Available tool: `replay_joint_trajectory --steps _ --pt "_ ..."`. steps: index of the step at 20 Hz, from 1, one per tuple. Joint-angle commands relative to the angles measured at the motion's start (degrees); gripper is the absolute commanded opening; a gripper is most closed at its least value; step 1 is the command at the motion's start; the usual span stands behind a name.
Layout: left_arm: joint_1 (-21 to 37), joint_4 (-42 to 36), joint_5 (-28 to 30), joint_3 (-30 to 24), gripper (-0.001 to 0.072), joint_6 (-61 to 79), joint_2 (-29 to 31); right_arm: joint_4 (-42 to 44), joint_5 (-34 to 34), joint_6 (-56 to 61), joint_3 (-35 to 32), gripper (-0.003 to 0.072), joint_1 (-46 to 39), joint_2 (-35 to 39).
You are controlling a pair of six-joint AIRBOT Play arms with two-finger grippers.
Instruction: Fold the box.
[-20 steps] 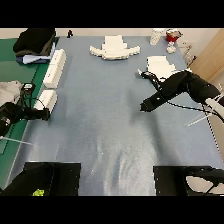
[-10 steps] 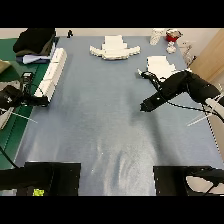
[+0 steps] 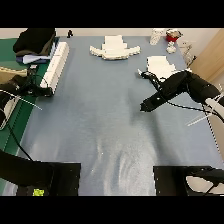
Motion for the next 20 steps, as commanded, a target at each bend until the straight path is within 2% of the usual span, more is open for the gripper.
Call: replay_joint_trajectory --steps 1,4,20 --pt "-0.94 -0.55 0.13 4.98 0.0465 0.07 -4.22 0.00 0.02 0.02 0.04 0.0006 0.00 -0.04" --pt "-0.96 -1.27 0.15 7.19 0.0465 0.00 -6.01 0.02 0.02 0.02 0.04 0.0006 0.00 -0.04" --pt "-0.94 -1.22 1.55 7.21 0.0464 -0.07 -6.23 0.00 0.02 0.02 0.04 0.0006 0.00 -0.04"
